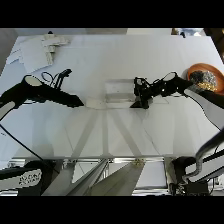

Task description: Fold the box and place the chain.

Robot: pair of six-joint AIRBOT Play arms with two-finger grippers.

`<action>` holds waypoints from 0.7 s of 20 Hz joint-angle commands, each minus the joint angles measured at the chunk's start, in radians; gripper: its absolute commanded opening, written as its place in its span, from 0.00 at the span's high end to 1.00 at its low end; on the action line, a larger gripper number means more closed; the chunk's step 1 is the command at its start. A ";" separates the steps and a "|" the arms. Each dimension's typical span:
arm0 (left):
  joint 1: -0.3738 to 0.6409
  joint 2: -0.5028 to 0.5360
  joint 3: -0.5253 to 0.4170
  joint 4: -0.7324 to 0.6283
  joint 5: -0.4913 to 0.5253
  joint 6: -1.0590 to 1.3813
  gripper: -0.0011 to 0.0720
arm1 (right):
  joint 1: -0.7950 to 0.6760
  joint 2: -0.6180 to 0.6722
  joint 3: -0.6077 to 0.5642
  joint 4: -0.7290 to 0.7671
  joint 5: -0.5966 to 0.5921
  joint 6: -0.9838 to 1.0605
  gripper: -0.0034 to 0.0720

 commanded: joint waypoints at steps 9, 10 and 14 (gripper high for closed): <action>-0.068 -0.087 -0.008 -0.156 0.066 -0.007 0.98 | -0.001 0.001 0.000 0.000 0.000 0.000 0.38; -0.076 -0.094 -0.008 -0.177 0.091 -0.006 0.98 | -0.001 0.001 0.000 0.000 0.000 0.000 0.38; -0.105 -0.101 -0.008 -0.275 0.144 0.046 0.98 | -0.001 0.001 0.000 0.000 0.000 0.000 0.38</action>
